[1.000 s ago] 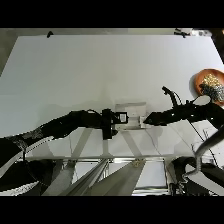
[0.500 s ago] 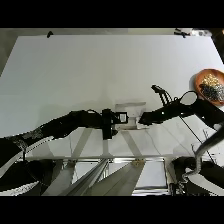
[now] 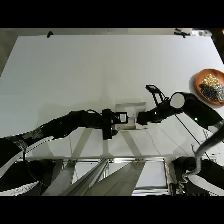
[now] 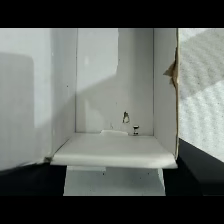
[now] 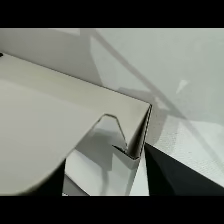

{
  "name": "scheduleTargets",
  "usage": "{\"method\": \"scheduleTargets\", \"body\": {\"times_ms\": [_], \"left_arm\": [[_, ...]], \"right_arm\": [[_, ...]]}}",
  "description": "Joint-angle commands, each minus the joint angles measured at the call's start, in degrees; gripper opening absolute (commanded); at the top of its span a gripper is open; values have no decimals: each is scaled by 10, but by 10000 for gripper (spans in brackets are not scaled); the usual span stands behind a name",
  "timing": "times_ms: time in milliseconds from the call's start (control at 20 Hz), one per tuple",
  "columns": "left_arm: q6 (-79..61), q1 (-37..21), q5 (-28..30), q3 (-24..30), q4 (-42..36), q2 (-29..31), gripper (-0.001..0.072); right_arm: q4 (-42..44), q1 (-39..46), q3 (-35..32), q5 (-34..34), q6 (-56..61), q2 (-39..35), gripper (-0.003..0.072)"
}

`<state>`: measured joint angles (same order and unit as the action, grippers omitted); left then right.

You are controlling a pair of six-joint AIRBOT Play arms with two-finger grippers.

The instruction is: Fold the box and place the chain.

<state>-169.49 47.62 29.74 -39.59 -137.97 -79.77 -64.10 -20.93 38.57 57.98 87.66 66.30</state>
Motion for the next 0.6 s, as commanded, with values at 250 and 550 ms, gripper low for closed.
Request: {"method": "scheduleTargets", "body": {"times_ms": [250, 550], "left_arm": [[0, 0, 0, 0, 0, 0, 274], [0, 0, 0, 0, 0, 0, 274]], "right_arm": [[-58, -36, 1, -19, 149, 0, 396], [-181, -114, 1, -39, 284, 0, 408]]}}
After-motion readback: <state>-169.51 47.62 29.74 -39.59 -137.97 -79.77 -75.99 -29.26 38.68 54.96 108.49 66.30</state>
